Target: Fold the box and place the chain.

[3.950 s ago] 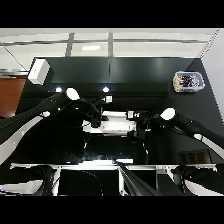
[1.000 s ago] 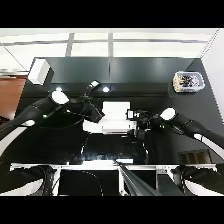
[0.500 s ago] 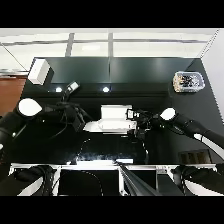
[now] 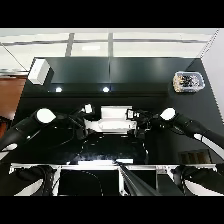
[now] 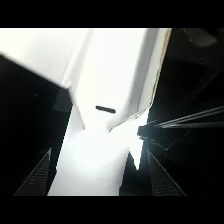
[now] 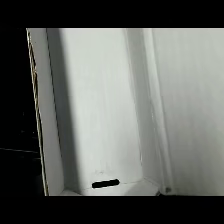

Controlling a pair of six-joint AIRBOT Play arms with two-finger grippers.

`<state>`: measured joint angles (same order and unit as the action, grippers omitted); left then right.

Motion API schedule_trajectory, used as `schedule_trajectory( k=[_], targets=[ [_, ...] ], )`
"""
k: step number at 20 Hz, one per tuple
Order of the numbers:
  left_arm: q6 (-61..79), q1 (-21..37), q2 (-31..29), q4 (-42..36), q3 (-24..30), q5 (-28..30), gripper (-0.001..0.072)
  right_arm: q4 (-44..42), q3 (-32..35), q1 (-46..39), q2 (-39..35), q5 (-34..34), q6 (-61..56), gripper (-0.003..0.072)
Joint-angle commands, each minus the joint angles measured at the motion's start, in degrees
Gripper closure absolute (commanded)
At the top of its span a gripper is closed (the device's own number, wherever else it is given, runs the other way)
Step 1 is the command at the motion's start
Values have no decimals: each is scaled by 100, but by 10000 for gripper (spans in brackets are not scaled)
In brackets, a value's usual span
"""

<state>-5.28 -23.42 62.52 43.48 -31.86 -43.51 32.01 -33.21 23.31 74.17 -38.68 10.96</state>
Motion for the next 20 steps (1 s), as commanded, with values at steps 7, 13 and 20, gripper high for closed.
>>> schedule_trajectory(
  k=[7,13,20],
  targets=[
    [487,-431,789,-83,-527,-219,497,0,2,2,2,-7,2,555],
    [494,-446,938,-1228,-527,-127,550,0,2,2,2,-7,2,555],
    [490,-446,1300,-1690,-518,-214,546,0,2,2,2,-7,2,555]
  ],
)
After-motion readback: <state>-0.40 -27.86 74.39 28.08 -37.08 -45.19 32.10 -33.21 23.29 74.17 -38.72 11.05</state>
